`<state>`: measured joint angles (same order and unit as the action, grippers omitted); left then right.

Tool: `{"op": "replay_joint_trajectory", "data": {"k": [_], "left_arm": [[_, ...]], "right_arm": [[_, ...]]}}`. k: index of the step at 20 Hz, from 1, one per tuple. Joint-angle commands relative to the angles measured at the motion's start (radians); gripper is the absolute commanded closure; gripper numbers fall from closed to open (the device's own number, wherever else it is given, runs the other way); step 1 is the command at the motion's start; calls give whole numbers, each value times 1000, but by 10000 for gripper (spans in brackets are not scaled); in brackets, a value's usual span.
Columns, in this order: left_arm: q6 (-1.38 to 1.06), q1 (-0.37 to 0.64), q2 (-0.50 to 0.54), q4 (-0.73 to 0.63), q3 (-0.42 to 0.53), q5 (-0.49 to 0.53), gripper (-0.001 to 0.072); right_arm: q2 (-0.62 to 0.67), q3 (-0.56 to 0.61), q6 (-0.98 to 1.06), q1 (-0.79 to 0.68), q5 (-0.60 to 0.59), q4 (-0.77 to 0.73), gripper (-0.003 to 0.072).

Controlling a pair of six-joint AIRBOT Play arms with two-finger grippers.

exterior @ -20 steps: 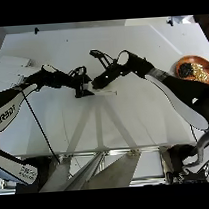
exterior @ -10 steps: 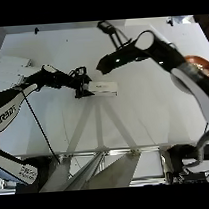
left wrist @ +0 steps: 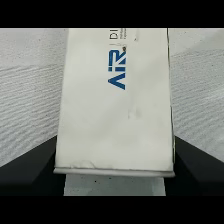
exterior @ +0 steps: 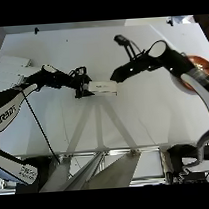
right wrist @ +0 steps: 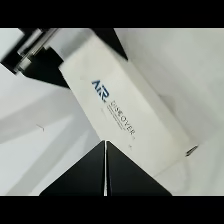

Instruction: Fold the box and place the chain.

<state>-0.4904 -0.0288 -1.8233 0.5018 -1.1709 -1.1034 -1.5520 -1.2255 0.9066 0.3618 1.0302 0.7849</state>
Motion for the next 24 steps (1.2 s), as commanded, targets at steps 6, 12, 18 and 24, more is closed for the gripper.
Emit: {"op": "replay_joint_trajectory", "data": {"k": [6,12,18,24], "left_arm": [[0,0,0,0,0,0,297],[0,0,0,0,0,0,297],[0,0,0,0,0,0,297],[0,0,0,0,0,0,297]], "right_arm": [[-105,23,59,31,6,113,676],[-64,23,60,31,-2,117,675],[197,22,54,-2,-103,137,674],[407,22,143,-85,-103,403,674]]}}
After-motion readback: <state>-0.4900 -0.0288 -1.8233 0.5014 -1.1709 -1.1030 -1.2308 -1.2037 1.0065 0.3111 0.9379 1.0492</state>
